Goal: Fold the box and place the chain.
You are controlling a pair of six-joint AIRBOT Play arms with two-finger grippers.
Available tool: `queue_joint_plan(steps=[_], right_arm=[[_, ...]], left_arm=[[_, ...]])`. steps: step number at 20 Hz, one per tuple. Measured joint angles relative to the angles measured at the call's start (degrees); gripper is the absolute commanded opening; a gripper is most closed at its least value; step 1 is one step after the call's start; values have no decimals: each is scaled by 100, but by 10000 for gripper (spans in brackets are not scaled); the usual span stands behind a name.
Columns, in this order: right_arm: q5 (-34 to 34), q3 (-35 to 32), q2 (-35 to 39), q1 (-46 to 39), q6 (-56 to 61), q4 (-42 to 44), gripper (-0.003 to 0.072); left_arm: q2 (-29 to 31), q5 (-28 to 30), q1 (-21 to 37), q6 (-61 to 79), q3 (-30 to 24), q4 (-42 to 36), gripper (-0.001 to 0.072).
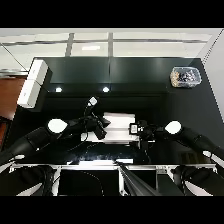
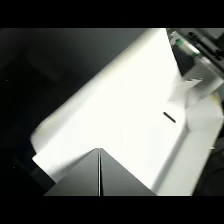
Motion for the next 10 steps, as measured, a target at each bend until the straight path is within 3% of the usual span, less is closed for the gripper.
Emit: queue_joint_plan(steps=[4,10], right_arm=[[2,0,0,0,-2,0,403],[4,0,0,0,-2,0,402]], left_arm=[[-337,201,-39,72,-7,-39,30],[-509,59,-44,96,0,79,30]])
